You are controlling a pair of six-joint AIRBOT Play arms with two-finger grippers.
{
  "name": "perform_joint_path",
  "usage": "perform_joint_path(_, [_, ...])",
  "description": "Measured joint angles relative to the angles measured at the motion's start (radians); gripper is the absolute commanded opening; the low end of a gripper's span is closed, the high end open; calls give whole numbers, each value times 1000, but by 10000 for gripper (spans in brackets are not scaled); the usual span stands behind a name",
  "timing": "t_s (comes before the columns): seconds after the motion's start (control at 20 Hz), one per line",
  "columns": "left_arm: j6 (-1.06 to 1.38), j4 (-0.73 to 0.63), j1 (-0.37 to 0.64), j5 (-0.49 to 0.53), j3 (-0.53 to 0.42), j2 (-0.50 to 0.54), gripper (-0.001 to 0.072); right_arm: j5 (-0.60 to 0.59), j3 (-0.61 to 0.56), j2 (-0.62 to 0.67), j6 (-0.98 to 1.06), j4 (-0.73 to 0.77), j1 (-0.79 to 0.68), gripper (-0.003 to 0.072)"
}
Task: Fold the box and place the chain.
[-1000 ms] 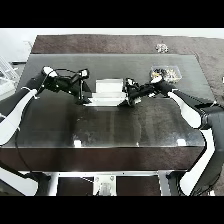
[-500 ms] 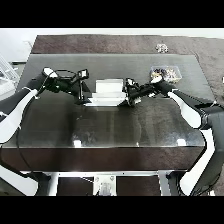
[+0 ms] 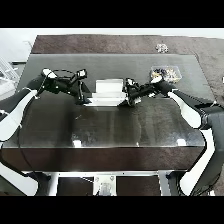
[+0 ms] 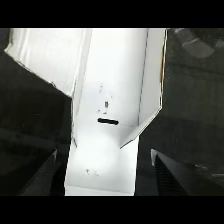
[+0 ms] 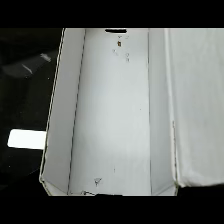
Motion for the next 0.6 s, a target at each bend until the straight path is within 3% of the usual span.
perform_joint_path(0.6, [100,-55,0,47,0,-34,700,0,0,0,0,0,0,596])
